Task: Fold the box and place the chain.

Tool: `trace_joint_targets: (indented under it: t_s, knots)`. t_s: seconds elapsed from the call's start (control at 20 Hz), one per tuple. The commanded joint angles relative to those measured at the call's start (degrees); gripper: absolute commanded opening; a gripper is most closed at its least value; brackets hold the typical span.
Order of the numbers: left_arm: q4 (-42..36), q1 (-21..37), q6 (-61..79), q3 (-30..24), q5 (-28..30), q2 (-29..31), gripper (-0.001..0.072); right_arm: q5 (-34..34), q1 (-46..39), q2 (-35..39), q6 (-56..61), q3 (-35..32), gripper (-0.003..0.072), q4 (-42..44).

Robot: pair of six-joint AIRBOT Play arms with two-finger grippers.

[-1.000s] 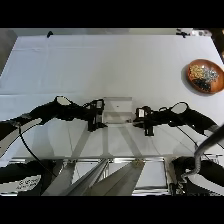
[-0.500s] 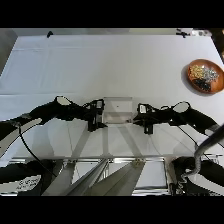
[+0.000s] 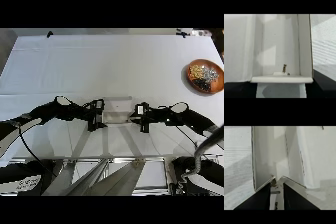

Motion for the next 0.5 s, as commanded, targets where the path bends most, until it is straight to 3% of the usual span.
trace_joint_targets:
  t_s: [0.0,0.25,0.4,0.45]
  knots:
    - [0.0,0.0,0.0,0.0,0.0,0.0,0.0276,-1.9,1.0,-0.2,-2.1,0.0,0.0177,1.4]
    - [0.0,0.0,0.0,0.0,0.0,0.0,0.0276,-2.6,2.7,-1.4,-4.5,0.0,0.0191,3.8]
    - [0.0,0.0,0.0,0.0,0.0,0.0,0.0276,-2.7,2.7,-1.7,-4.5,0.0,0.0428,3.8]
    - [0.0,0.0,0.0,0.0,0.0,0.0,0.0276,-2.7,2.7,-1.7,-4.5,0.0,0.0471,4.0]
